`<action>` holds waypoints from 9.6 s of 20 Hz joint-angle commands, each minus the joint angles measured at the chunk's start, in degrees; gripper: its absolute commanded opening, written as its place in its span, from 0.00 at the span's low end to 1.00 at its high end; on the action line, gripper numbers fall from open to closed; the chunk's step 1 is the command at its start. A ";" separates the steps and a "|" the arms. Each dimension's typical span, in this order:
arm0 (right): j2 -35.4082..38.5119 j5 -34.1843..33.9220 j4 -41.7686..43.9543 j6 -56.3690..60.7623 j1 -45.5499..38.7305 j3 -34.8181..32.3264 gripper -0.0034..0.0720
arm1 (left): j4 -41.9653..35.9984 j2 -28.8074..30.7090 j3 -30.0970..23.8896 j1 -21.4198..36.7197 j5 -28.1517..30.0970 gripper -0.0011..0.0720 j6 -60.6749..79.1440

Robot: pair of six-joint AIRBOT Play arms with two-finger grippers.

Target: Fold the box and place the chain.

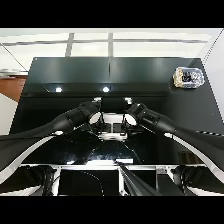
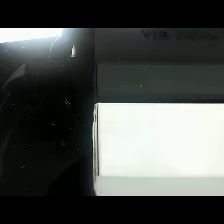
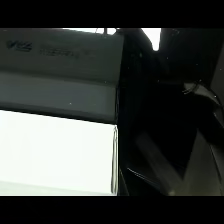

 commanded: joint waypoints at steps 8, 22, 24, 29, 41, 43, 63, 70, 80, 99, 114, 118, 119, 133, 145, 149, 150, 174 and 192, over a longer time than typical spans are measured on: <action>-0.42 -1.44 -1.14 1.46 0.35 0.17 0.36 | 0.00 -0.02 0.04 0.02 0.00 0.06 0.02; -0.44 -0.35 -2.01 2.05 0.33 0.15 0.36 | 0.02 -0.02 0.04 0.02 0.09 0.06 0.02; -0.66 -0.28 -1.95 2.05 0.33 0.15 0.36 | 0.02 -0.02 0.04 0.02 0.09 0.06 0.02; -0.94 -0.13 -1.92 2.08 0.33 0.15 0.36 | 0.02 -0.02 0.04 0.02 0.07 0.06 0.02; -0.61 -0.44 -1.81 1.60 0.33 0.20 0.31 | 0.02 -0.02 0.07 0.02 0.02 0.06 0.02; 0.15 -0.02 -2.05 1.57 0.33 0.20 0.40 | 0.02 -0.02 0.04 0.02 0.02 0.06 0.02; -0.33 -0.31 -0.70 1.66 0.33 0.15 0.40 | 0.04 -0.02 0.04 0.02 0.04 0.06 0.02; 1.49 2.27 -0.68 0.66 0.31 0.20 0.40 | 0.02 -0.02 0.04 0.04 0.07 0.06 0.02; 17.62 5.20 -1.49 -5.22 -2.62 0.20 0.40 | 0.02 -0.02 0.07 0.02 0.17 0.06 0.00; 13.60 -11.91 -12.09 -13.22 -54.80 5.16 0.98 | 0.02 -0.02 0.07 0.02 0.20 0.06 0.02; -24.35 -6.91 21.14 -10.16 -67.36 39.56 0.89 | 0.04 -0.02 0.04 0.02 0.04 0.06 0.02; -25.81 -7.87 19.45 -10.14 -66.27 39.56 0.89 | 0.02 -0.02 0.04 0.02 -0.35 0.06 0.02; -26.05 -8.35 19.50 -10.12 -66.14 39.56 0.89 | 0.02 -0.02 0.04 0.02 -0.37 0.06 0.02; -28.37 -9.14 20.85 -12.15 -64.59 39.56 0.28 | 0.24 -0.02 0.04 0.04 -0.22 0.06 0.02; -16.46 -1.20 23.58 -30.14 -65.48 39.63 0.11 | 0.20 -0.02 0.04 0.04 -0.48 0.06 0.02; -8.33 1.40 23.56 -33.20 -65.48 39.63 0.11 | 0.07 -0.02 0.04 0.04 -0.46 0.06 0.02; -5.86 1.62 23.58 -33.90 -65.48 39.63 0.11 | 0.07 -0.02 0.04 0.04 -0.33 0.06 0.02; 31.76 28.74 23.32 -47.69 -50.84 36.24 0.11 | 0.00 -0.02 0.04 0.02 0.11 0.06 0.02; 33.07 9.05 27.50 -43.58 -21.18 5.57 0.11 | 0.00 -0.02 0.04 0.02 0.04 0.06 0.02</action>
